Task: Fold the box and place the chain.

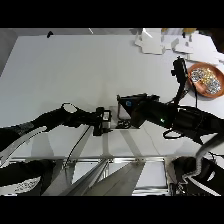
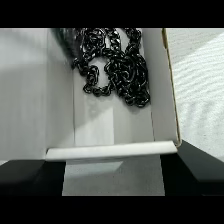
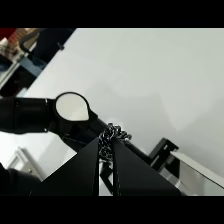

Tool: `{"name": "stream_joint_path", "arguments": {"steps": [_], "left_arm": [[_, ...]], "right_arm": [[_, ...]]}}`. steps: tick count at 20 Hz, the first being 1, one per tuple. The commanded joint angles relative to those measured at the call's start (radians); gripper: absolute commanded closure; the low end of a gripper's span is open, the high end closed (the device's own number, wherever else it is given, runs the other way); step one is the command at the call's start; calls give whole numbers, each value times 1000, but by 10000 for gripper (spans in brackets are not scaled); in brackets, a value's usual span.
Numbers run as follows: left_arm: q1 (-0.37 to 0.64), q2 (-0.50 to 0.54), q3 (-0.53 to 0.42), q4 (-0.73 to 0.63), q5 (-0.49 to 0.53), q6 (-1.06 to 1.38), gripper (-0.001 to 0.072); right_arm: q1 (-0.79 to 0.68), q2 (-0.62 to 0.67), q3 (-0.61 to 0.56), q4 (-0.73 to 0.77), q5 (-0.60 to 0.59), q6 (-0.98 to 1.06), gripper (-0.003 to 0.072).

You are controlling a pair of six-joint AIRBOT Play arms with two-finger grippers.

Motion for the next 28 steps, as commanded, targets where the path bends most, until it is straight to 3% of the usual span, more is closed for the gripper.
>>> {"name": "stream_joint_path", "arguments": {"steps": [1, 6, 15, 17, 18, 19, 26, 28], "left_arm": [[-1, 1, 0, 0, 0, 0, 499], [-1, 1, 0, 0, 0, 0, 499], [-1, 1, 0, 0, 0, 0, 499], [-1, 1, 0, 0, 0, 0, 499], [-1, 1, 0, 0, 0, 0, 499], [-1, 1, 0, 0, 0, 0, 499], [-1, 1, 0, 0, 0, 0, 499], [-1, 1, 0, 0, 0, 0, 499]], "right_arm": [[1, -23, 0, -74, 101, 1, 675], [1, -163, 0, -169, 260, 0, 675], [25, -422, 0, -166, 266, -45, 675], [26, -425, 1, -166, 270, -45, 623], [25, -419, 6, -167, 280, -50, 528], [17, -410, 21, -166, 313, -64, 481], [-208, -307, 205, -249, 596, -102, 495], [-307, -303, 206, -312, 639, -72, 596]]}}
